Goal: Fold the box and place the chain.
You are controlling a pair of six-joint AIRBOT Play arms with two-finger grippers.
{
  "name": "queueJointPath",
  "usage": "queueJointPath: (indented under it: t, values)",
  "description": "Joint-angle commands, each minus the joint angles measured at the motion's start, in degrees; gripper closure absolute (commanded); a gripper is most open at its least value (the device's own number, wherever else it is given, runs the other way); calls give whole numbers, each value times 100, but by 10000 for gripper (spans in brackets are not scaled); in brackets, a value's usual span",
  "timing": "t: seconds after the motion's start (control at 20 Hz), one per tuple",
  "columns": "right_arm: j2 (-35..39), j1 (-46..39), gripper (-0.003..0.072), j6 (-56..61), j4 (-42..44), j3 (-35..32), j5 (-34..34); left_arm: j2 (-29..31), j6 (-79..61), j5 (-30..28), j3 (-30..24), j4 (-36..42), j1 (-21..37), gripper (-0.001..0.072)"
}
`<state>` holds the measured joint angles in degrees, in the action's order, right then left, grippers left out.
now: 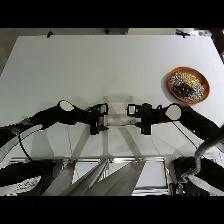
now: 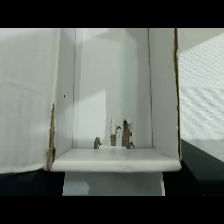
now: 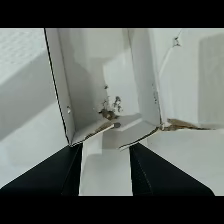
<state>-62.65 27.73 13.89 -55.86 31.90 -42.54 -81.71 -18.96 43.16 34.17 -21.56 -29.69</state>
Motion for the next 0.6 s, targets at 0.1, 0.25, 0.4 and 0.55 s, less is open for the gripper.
queueJointPath:
  t: [0.1, 0.25, 0.4, 0.55]
  values:
    - [-4, 7, 469, -286, 264, 0, 138, 2, 7, -7, -2, 13, -4, 501]
    - [-11, 7, 469, -396, 409, 0, 142, 2, 7, -7, -2, 13, -4, 501]
    - [-9, 7, 467, -393, 308, 0, 50, 2, 7, -4, -2, 13, -4, 501]
    - [-9, 7, 467, -389, -470, 0, -44, 2, 7, -7, -2, 13, -4, 501]
